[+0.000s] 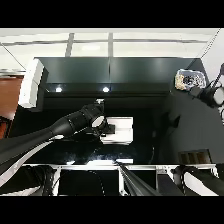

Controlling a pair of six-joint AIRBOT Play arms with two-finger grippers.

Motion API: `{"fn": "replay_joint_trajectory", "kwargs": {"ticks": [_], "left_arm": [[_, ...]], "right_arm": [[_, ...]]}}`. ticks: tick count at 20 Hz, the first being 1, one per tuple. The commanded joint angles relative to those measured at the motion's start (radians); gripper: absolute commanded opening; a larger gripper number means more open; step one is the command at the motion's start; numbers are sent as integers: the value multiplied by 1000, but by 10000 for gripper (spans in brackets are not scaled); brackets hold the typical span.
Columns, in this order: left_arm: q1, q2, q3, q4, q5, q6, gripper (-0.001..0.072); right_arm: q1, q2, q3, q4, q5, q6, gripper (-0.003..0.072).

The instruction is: Fold the box and place the chain.

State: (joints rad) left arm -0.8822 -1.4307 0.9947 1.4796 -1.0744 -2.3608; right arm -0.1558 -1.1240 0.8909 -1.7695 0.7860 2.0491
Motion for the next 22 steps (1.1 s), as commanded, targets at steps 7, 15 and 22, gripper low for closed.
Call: {"fn": "replay_joint_trajectory", "kwargs": {"ticks": [7, 15, 22], "left_arm": [[1, 0, 0, 0, -1, 0, 26], [1, 0, 0, 1, 0, 0, 26], [1, 0, 0, 0, -1, 0, 26]], "right_arm": [[-106, -530, 721, 191, 263, -231, 557], [-108, -751, 903, 96, 298, -363, 558], [-109, -804, 904, 39, 262, -417, 557]]}}
